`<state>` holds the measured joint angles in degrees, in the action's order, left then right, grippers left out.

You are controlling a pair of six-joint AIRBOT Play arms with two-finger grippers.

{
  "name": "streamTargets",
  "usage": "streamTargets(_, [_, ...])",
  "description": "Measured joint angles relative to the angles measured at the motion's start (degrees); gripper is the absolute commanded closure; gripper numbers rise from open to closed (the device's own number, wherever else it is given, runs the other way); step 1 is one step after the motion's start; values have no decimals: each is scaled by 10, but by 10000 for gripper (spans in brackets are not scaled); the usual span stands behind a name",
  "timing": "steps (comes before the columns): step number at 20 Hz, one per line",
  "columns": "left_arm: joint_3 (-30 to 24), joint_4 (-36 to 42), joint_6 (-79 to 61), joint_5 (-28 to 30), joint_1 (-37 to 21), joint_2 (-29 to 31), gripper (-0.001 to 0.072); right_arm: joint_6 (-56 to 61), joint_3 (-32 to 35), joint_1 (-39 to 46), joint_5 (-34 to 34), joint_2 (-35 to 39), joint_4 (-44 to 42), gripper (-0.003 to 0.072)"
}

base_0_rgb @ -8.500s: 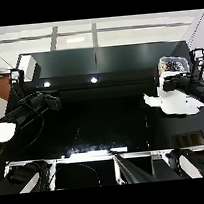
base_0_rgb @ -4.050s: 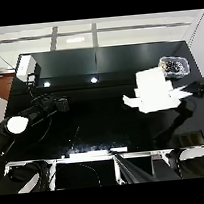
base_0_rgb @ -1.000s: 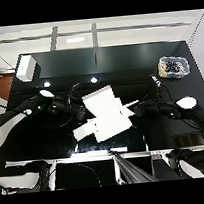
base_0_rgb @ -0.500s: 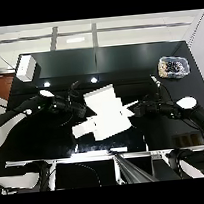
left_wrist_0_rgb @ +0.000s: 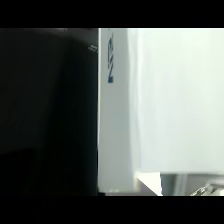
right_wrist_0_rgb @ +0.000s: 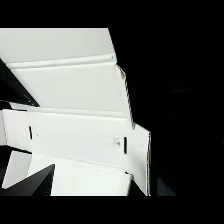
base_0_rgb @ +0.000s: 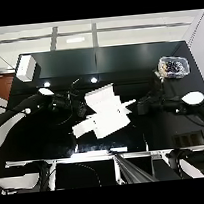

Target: Fold the box and place the chain.

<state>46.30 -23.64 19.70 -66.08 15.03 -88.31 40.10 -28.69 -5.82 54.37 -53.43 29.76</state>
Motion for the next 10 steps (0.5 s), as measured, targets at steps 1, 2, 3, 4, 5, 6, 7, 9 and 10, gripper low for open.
streamTargets(1, [5, -16, -4, 7, 4, 9, 686, 0, -19, 17, 18, 4, 27, -22])
streamTargets(2, [10, -31, -14, 13, 11, 21, 686, -4, -38, 33, 33, 7, 55, -22])
streamTargets(3, [13, -45, -33, 22, 21, 36, 686, -16, -55, 44, 50, 9, 85, -21])
streamTargets(4, [15, -56, -55, 37, 33, 50, 685, -34, -70, 53, 62, 11, 115, -22])
streamTargets(5, [17, -64, -82, 54, 49, 66, 685, -54, -80, 60, 69, 12, 141, -22])
streamTargets(6, [18, -68, -110, 65, 65, 78, 684, -72, -87, 64, 76, 12, 166, -22])
streamTargets(7, [19, -73, -137, 73, 82, 88, 682, -86, -93, 67, 77, 13, 189, -22])
streamTargets(9, [15, -84, -176, 87, 107, 96, 682, -106, -99, 71, 78, 14, 231, -21])
streamTargets(10, [10, -94, -191, 95, 115, 96, 682, -115, -101, 72, 78, 14, 245, -21])
